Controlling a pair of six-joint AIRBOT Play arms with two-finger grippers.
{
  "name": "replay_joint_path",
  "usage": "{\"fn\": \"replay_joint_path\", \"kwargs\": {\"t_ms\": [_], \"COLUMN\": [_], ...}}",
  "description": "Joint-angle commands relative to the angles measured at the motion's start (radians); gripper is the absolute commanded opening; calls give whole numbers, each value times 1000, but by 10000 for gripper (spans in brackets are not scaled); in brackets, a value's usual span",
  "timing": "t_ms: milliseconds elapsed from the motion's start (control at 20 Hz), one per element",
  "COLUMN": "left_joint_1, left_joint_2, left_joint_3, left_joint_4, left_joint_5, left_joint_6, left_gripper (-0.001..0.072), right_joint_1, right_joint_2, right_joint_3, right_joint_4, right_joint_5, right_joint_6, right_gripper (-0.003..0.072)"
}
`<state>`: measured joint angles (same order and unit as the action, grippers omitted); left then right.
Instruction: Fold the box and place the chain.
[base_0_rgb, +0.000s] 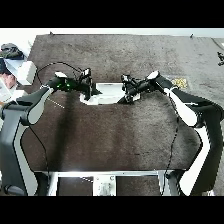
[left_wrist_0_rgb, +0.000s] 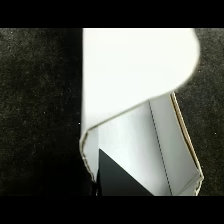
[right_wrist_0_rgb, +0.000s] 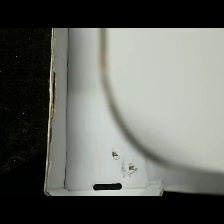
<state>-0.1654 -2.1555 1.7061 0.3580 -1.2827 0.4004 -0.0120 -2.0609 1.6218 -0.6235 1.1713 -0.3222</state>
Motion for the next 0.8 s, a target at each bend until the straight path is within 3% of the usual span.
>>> {"fn": "replay_joint_path", "kwargs": {"t_ms": [0, 600, 650, 700, 750], "left_joint_1": [0, 0, 0, 0, 0], "left_joint_2": [0, 0, 0, 0, 1], "left_joint_3": [0, 0, 0, 0, 0], "left_joint_4": [0, -5, -8, -15, -28], "left_joint_5": [0, -25, -26, -26, -26], "left_joint_6": [0, -25, -25, -26, -26], "left_gripper": [11, 14, 183, 307, 304], "right_joint_1": [0, 0, 0, 0, 0], "right_joint_2": [-1, 0, -1, 0, 0], "right_joint_3": [0, 0, 0, 0, 0], "right_joint_4": [0, 0, 0, 0, 0], "right_joint_5": [0, 0, 0, 0, 0], "right_joint_6": [0, 0, 0, 0, 0], "right_gripper": [531, 531, 531, 531, 531]}}
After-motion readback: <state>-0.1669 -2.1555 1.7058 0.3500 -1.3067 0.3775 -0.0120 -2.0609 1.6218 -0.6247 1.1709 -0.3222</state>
